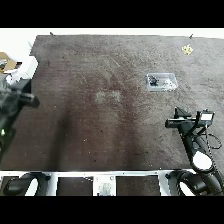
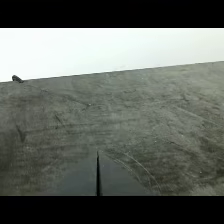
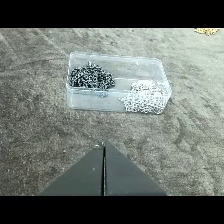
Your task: Fold the box and place the chain.
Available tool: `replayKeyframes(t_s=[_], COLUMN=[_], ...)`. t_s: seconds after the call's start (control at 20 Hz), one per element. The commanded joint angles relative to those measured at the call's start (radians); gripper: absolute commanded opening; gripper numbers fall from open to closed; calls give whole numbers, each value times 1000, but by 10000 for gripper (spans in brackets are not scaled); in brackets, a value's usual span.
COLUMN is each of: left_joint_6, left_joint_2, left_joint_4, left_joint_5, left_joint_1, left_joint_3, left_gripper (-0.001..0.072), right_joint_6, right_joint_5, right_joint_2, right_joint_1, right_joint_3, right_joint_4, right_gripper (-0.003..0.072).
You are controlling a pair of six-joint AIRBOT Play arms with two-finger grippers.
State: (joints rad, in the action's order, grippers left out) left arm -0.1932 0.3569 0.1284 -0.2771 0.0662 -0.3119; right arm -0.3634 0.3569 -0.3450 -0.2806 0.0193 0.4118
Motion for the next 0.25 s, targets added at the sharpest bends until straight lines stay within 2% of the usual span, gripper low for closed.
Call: replayKeyframes(t_s=[0.0, 0.1, 0.2], left_joint_6=[-41, -15, -15], left_joint_2=[-256, -319, -327], left_joint_4=[71, 71, 71], left_joint_5=[41, 95, 110], left_joint_1=[-3, -3, -3], left_joint_3=[199, 235, 238], left_gripper=[4, 5, 8], right_joint_6=[0, 0, 0], right_joint_5=[0, 0, 0], right_joint_2=[0, 0, 0], right_joint_1=[-1, -1, -1], right_joint_3=[0, 0, 0], right_joint_4=[0, 0, -1], right_gripper=[0, 0, 0])
